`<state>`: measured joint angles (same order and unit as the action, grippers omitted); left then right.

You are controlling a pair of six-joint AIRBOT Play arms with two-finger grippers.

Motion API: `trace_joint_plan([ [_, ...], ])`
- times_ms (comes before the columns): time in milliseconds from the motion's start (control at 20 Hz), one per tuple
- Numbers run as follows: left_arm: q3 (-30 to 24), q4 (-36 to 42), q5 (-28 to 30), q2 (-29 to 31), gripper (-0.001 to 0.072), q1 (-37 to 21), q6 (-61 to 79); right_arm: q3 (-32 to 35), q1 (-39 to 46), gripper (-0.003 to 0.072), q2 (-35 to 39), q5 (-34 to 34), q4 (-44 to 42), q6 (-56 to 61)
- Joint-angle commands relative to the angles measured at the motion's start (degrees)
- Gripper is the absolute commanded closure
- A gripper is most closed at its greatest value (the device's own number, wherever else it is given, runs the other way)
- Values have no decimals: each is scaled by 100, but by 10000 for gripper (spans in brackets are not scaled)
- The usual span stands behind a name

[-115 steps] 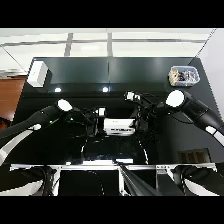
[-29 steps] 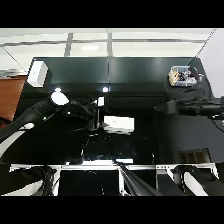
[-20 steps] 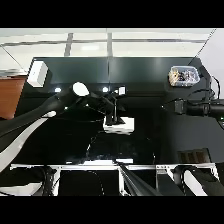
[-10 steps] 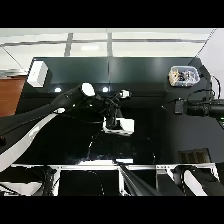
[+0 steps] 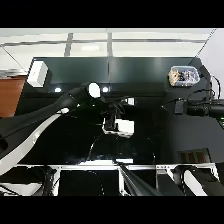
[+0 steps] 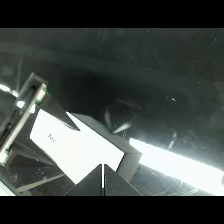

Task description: Fold the box and place the chain.

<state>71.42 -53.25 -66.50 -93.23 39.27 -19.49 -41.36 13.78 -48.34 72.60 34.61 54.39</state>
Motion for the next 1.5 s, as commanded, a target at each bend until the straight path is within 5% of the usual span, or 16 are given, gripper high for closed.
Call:
trace_joint_plan([
  [0, 31, -813, 267, -55, -2, 337, -590, -4, 2, 672, 4, 2, -2, 2],
  [150, 39, -1510, 520, -96, 21, 658, -1154, -4, 2, 672, 4, 2, -2, 2],
  [250, 205, -1858, 417, -81, 321, 686, -1810, -4, 2, 672, 4, 2, -2, 2],
  [350, 424, -2437, 90, 61, 380, 518, -2610, -4, 2, 672, 4, 2, -2, 2],
  [600, 398, -3797, -789, 981, 380, -1099, -4387, -4, 2, 672, 4, -35, -2, 2],
  [850, 136, -3759, -1300, 1388, 379, -3950, -5751, -4, 2, 672, 4, -249, -2, 2],
  [1050, 24, -3617, -1067, 1318, 379, -5766, -5698, -4, 2, 672, 2, -466, -4, 4],
  [1250, 44, -2817, -83, 1093, 378, -6651, -5088, -4, 2, 672, 2, -688, -7, 87],
  [1450, 295, -2275, 267, 470, 377, -6540, -4376, -4, 2, 672, 2, -872, -7, 138],
])
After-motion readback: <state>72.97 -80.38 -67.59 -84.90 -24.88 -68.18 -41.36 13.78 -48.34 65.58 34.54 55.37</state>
